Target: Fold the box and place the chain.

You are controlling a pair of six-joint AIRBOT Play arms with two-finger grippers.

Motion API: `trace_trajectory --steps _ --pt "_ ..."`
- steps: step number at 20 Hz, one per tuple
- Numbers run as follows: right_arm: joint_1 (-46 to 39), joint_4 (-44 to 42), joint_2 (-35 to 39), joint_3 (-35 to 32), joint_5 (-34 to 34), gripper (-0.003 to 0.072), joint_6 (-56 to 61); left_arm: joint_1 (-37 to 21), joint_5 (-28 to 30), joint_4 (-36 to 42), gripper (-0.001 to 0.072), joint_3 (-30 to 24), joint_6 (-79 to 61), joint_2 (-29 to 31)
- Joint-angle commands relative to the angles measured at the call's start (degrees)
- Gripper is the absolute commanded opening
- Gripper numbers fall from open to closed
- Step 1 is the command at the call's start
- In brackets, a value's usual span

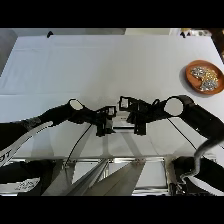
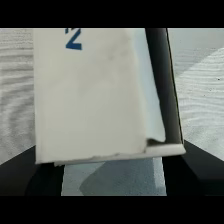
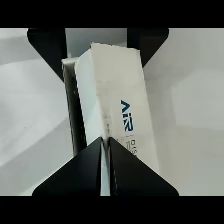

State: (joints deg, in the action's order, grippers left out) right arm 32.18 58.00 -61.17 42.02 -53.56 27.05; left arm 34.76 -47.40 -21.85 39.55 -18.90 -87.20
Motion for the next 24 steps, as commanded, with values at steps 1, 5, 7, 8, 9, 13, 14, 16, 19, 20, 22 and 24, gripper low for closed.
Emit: trace_trajectory --steps 1,5,7,8,9,13,14,16,19,20,22,24 --pt "0.0 -0.7 -0.5 -0.8 -2.9 0.0040 0.1 0.0 0.0 0.0 0.0172 0.0 0.1 0.0" --pt "0.0 -1.9 -0.7 -1.9 -2.2 0.0040 0.1 0.0 0.0 0.0 0.0172 0.0 0.1 0.0" --pt "0.0 -2.0 -0.7 -1.9 -2.7 0.0044 0.1 0.0 0.0 0.0 0.0172 0.0 0.1 0.0" --pt "0.0 -2.5 -0.7 -1.9 -2.8 0.0064 0.1 0.0 0.0 0.0 0.0172 0.0 0.1 0.0" --pt "0.0 -3.1 -0.7 -1.9 -2.8 0.0064 0.1 0.0 0.0 0.0 0.0172 0.0 0.1 0.0" --pt "0.0 -5.9 -0.1 -1.9 -2.6 0.0220 0.1 0.0 0.0 0.0 0.0172 0.0 0.1 0.0" --pt "0.0 -6.0 0.3 -1.9 -2.5 0.0231 0.1 0.0 0.0 0.0 0.0172 0.0 0.1 0.0" --pt "0.0 -5.8 1.2 -1.9 -2.5 0.0231 0.1 0.0 0.0 0.0 0.0172 0.0 0.1 0.0" --pt "0.0 -5.8 2.7 -1.9 -1.3 0.0231 0.1 0.0 0.0 0.0 0.0172 0.0 0.1 0.0" --pt "0.0 -6.1 3.2 -1.9 -0.3 0.0231 0.3 0.0 0.0 0.0 0.0172 0.0 0.1 0.0" --pt "0.0 -8.0 3.7 -1.9 3.7 0.0208 4.4 0.0 0.0 0.0 0.0172 0.0 0.1 0.0" --pt "0.0 -11.8 3.3 -1.9 6.5 0.0014 6.1 0.0 0.0 0.0 0.0172 0.0 0.1 0.0"
